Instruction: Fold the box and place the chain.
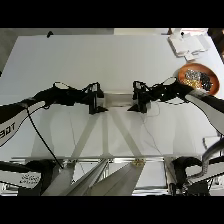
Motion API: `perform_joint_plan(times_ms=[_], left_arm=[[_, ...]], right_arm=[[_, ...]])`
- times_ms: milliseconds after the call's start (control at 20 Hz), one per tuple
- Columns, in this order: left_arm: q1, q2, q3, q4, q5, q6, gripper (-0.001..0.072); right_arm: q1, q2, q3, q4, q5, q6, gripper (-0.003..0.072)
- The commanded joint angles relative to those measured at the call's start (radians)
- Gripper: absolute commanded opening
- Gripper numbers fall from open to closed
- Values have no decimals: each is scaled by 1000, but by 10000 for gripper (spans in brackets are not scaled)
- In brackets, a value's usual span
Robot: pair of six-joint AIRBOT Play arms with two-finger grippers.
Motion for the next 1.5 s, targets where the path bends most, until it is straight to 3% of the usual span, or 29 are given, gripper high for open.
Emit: perform_joint_plan(times_ms=[0,200,250,300,350,400,1450], left_arm=[[-27,-19,36,81,23,-94,700],[-43,-24,47,120,31,-119,687],[-43,-24,46,120,30,-119,565],[-43,-24,47,120,30,-119,347],[-43,-24,46,120,30,-119,191],[-43,-24,47,122,30,-119,172],[-43,-23,46,121,30,-119,172]], right_arm=[[0,0,0,-3,4,-2,437],[0,0,0,-3,4,-2,437],[0,0,0,-3,4,-2,437],[0,0,0,-3,4,-2,437],[0,0,0,-3,4,-2,437],[0,0,0,-3,4,-2,437],[0,0,0,6,7,-2,436]])
